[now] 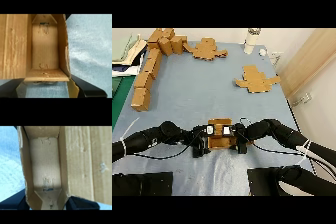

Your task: Fold the box.

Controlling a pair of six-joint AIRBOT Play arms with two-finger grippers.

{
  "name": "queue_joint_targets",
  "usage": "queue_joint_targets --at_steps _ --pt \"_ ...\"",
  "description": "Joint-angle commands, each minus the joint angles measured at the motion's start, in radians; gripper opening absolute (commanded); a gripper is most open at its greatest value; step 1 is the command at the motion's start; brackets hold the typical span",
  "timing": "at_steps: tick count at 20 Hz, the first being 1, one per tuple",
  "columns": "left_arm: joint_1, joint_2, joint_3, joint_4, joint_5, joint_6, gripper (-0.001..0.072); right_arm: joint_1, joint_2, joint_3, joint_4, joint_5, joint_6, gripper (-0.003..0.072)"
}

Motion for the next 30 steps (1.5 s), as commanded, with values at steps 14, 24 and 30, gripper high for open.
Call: queue_joint_targets --at_steps 14,24,30 --pt "-0.026 -0.025 0.006 -0.044 0.050 0.028 0.0608 0.000 0.001 0.000 0.000 0.000 0.000 0.0562" --pt "-0.025 -0.025 0.006 -0.049 0.052 0.033 0.0608 0.000 0.001 0.000 0.000 0.000 0.000 0.0562" --pt "-0.025 -0.025 0.006 -0.049 0.049 0.032 0.0607 0.000 0.001 0.000 0.000 0.000 0.000 0.0563"
